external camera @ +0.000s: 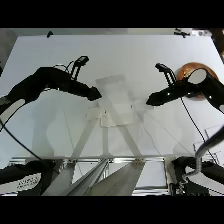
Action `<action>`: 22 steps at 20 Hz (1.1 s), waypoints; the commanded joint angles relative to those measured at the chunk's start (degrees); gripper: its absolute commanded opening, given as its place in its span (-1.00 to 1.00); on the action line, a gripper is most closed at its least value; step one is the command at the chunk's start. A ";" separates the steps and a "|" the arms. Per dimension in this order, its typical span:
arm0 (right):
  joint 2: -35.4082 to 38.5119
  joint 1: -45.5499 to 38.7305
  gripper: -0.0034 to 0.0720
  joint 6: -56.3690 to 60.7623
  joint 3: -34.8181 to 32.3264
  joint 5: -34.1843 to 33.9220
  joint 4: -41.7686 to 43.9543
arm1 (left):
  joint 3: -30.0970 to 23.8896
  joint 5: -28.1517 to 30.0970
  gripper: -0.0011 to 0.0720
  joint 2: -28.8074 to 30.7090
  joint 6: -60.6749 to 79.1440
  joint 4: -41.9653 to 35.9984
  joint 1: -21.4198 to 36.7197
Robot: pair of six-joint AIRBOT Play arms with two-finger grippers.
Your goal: Fold the box and place the chain.
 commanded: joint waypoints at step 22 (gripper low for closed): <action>0.02 0.04 -0.86 -0.07 -0.02 2.43 2.25 | 5.77 11.98 0.43 -20.76 36.85 -20.70 2.86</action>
